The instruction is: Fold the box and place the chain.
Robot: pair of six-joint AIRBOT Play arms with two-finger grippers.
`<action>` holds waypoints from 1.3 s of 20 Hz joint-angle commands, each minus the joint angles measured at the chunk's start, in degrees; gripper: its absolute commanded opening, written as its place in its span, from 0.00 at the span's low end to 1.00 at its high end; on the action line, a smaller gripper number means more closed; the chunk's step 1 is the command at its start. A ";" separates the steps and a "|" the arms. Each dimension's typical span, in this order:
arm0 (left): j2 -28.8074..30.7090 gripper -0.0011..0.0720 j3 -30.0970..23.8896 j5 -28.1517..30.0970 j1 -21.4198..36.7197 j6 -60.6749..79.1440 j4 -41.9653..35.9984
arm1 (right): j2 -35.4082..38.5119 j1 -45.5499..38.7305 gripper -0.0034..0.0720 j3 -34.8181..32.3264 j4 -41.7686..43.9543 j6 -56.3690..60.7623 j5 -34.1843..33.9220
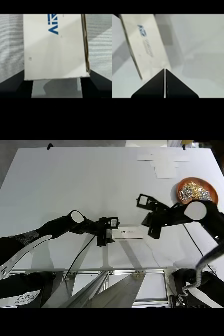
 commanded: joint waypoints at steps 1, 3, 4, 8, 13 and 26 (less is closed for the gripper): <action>0.04 0.30 -0.02 0.04 0.00 0.09 0.04 | 2.45 -8.33 0.07 -0.02 -14.27 19.78 6.64; 0.04 0.30 -0.02 0.07 0.00 0.09 0.04 | 2.45 -14.16 0.07 -0.02 -18.49 32.57 7.65; 0.04 0.30 -0.02 0.00 0.00 0.09 0.04 | 2.45 -17.22 0.07 -0.02 -18.64 34.62 9.18; 0.04 0.30 -0.02 0.04 0.00 0.09 0.04 | 2.45 -26.25 0.07 -0.02 -19.08 34.62 11.74; 0.04 0.30 -0.02 0.04 0.00 0.09 0.04 | 2.47 -29.94 0.07 0.00 -17.94 40.83 11.87; 0.04 0.29 0.00 -2.12 0.00 0.11 -0.85 | 2.47 -29.94 0.07 0.00 -17.94 40.83 11.89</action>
